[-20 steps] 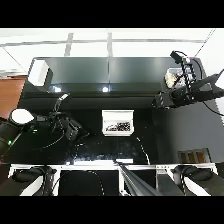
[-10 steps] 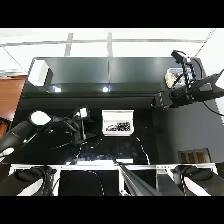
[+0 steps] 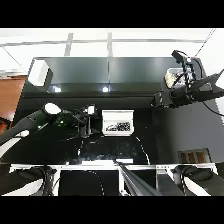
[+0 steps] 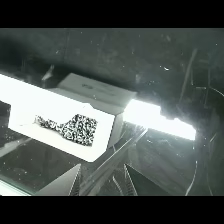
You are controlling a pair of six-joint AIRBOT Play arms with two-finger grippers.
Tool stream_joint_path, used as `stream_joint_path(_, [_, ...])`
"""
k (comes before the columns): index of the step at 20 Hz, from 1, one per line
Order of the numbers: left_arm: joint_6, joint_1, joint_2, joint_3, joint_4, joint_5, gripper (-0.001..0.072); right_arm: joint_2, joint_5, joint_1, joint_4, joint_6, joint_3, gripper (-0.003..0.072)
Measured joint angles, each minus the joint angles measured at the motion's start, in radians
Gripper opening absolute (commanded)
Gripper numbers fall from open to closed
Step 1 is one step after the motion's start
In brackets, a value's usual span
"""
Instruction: Fold the box and place the chain.
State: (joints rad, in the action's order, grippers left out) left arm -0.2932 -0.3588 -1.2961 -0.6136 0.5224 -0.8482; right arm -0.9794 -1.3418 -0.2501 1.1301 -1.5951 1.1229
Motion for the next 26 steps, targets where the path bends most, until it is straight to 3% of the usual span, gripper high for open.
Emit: stream_joint_path(26, [0.064, -0.126, -0.034, -0.021, 0.042, 0.086, 0.0707, -0.002, 0.087, 0.0, 0.028, 0.021, -0.001, 0.0332])
